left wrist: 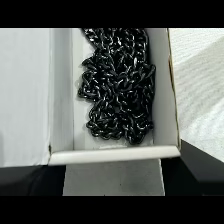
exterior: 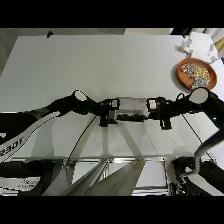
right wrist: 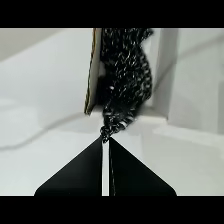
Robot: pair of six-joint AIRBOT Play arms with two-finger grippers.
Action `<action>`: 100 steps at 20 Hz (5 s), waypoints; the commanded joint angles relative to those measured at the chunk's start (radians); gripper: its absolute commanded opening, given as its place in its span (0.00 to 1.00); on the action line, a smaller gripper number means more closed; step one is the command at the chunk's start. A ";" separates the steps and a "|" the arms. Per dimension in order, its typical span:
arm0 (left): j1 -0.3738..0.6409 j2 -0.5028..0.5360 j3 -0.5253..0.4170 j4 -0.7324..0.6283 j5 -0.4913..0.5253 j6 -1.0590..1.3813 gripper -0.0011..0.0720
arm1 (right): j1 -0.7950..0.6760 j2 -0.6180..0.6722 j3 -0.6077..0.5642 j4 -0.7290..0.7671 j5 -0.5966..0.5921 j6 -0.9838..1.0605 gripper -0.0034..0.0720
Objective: Fold the box and place the chain.
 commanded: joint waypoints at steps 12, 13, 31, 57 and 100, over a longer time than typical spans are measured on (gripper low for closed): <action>0.000 0.000 0.000 0.000 -0.001 0.000 0.06 | 0.294 -0.109 0.193 0.014 -0.162 0.367 0.07; 0.000 0.000 0.000 0.000 -0.001 0.000 0.06 | 0.296 -0.122 0.193 -0.007 -0.172 0.415 0.07; 0.000 0.000 0.000 0.000 0.000 0.000 0.06 | 0.052 -0.087 0.075 -0.188 0.042 0.419 0.07; 0.000 0.000 0.000 0.000 0.000 0.000 0.06 | 0.052 -0.048 -0.017 -0.161 -0.117 0.237 0.07; 0.000 0.000 0.000 0.000 -0.001 0.000 0.06 | 0.315 -0.354 0.583 -0.162 0.328 0.410 0.10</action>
